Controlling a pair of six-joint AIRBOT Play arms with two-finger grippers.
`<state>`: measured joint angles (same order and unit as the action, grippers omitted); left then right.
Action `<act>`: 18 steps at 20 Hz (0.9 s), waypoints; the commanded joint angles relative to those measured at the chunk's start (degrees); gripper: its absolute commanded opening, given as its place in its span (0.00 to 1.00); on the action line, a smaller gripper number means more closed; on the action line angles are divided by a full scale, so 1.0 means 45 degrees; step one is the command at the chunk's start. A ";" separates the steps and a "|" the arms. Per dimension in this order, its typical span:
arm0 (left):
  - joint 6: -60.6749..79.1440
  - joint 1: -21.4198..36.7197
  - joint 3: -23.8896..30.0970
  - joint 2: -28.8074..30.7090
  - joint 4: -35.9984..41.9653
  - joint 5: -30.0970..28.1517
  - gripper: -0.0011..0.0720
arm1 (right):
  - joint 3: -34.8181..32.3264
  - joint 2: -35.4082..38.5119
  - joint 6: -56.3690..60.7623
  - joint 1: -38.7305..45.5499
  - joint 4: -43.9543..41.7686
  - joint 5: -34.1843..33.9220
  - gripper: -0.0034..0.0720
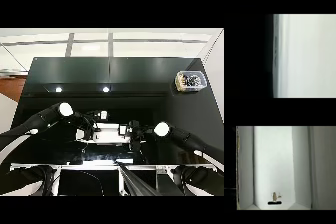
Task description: Fold the box and place the chain.
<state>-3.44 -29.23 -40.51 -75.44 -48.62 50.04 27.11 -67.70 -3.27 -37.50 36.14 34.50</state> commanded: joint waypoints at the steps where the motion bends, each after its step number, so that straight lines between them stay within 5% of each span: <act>1: 0.0005 0.0000 0.0000 -0.0010 -0.0034 0.0024 0.06 | -0.0010 -0.0160 -0.0083 0.0000 0.0107 -0.0049 0.73; 5: 0.0005 0.0005 -0.0005 0.0015 -0.0039 0.0087 0.07 | -0.0010 -0.0160 -0.0083 0.0000 0.0112 -0.0039 0.68; 6: 0.0005 0.0029 -0.0019 0.0039 -0.0053 0.0214 0.16 | -0.0010 -0.0160 -0.0083 0.0000 0.0112 -0.0039 0.68; 8: 0.0000 0.0107 -0.0024 0.0175 -0.0112 0.0583 0.53 | -0.0010 -0.0160 -0.0083 0.0000 0.0112 -0.0029 0.68; 12: -0.0442 0.0729 -0.0107 0.0797 -0.0160 0.1477 0.81 | -0.0005 -0.0160 -0.0083 0.0000 0.0189 0.0233 0.68; 18: -0.3784 0.2327 -0.0107 0.3045 -0.1739 0.3492 0.79 | -0.0005 -0.0160 -0.0087 0.0000 0.0500 0.0529 0.68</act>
<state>-12.36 -21.74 -40.93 -65.95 -52.73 60.05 27.11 -68.42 -3.70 -37.47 38.02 36.12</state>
